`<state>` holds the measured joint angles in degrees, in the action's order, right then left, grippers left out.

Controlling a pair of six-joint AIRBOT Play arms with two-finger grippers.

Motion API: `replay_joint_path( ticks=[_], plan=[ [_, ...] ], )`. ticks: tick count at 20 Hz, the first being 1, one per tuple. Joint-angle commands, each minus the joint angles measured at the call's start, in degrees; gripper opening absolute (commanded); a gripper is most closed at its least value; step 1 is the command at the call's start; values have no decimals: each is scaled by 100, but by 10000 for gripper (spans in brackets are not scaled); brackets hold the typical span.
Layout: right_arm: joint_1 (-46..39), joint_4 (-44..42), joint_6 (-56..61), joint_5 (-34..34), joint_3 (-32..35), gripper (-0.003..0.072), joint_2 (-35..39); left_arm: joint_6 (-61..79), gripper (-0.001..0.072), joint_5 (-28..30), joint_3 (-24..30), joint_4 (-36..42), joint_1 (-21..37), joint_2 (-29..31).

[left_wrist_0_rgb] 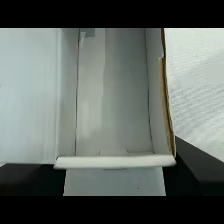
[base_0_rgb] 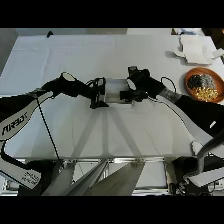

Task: Fold the box and place the chain.

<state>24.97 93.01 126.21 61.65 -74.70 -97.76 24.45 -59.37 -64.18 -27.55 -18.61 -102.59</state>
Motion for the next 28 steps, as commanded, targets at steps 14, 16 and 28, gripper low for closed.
replay_joint_path(
  ticks=[14, 16, 28],
  plan=[
    [2, -129, -2, 203, -13, 42, 68, -4, 228, 0, 0, 4, -4, 0],
    [2, -131, -24, 236, -13, 399, 83, -4, 228, 0, 0, 4, -4, -2],
    [-870, -238, -380, 916, -13, 462, 2031, -4, 228, 0, 0, 7, -4, -2]
  ],
)
